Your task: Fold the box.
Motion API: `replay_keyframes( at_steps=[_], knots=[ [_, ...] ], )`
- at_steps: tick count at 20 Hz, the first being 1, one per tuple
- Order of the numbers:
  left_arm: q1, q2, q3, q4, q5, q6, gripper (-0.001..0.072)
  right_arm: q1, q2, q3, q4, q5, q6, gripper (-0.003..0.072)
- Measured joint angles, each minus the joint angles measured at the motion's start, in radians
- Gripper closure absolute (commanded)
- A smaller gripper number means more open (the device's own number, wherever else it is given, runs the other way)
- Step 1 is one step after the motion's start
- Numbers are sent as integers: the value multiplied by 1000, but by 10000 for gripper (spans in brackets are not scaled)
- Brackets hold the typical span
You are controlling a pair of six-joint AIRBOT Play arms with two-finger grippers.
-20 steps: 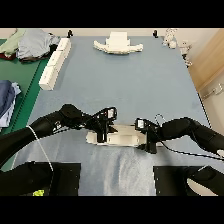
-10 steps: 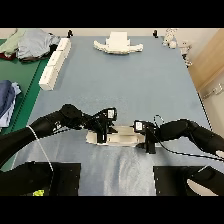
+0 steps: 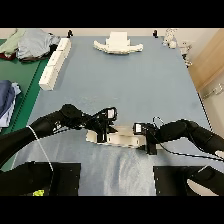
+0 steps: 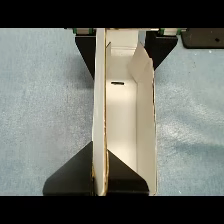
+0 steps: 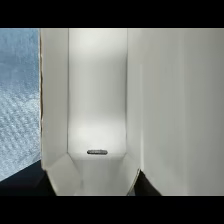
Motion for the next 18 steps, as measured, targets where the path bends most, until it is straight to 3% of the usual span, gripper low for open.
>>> replay_keyframes(
  at_steps=[13, 18],
  knots=[
    [0, 0, 0, 1, -4, 0, 696, 0, 23, 3, 30, 15, 19, 101],
    [0, 0, 0, 1, -7, 0, 696, 0, 11, 2, 34, 27, 19, 161]
  ],
)
